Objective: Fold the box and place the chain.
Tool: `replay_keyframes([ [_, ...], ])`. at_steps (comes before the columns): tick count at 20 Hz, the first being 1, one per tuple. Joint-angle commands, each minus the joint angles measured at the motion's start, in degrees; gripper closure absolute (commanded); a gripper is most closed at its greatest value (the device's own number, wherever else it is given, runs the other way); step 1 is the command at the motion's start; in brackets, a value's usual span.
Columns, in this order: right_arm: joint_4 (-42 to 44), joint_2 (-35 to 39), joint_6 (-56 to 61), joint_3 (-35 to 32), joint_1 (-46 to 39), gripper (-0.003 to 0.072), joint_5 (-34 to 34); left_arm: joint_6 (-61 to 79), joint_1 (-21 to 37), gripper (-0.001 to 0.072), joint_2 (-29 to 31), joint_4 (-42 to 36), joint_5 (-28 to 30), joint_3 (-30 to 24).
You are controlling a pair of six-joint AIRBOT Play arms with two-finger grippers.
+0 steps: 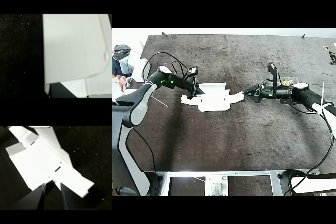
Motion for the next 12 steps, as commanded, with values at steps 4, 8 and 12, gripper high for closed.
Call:
replay_keyframes([
  [4, -5.81, -0.02, -6.69, -0.02, 5.77, 0.0202, -7.74, 2.43, -0.02, 0.0697, -0.02, 0.22, 0.46, -0.17],
  [8, -7.65, -0.50, -10.99, -0.02, 9.55, 0.0203, -11.74, 2.29, 0.00, 0.0697, -0.02, 0.26, 0.26, -0.17],
  [12, -7.96, -2.25, -15.17, 0.00, 13.64, 0.0014, -15.37, 2.32, 0.00, 0.0697, -0.02, 0.13, 0.26, -0.17],
])
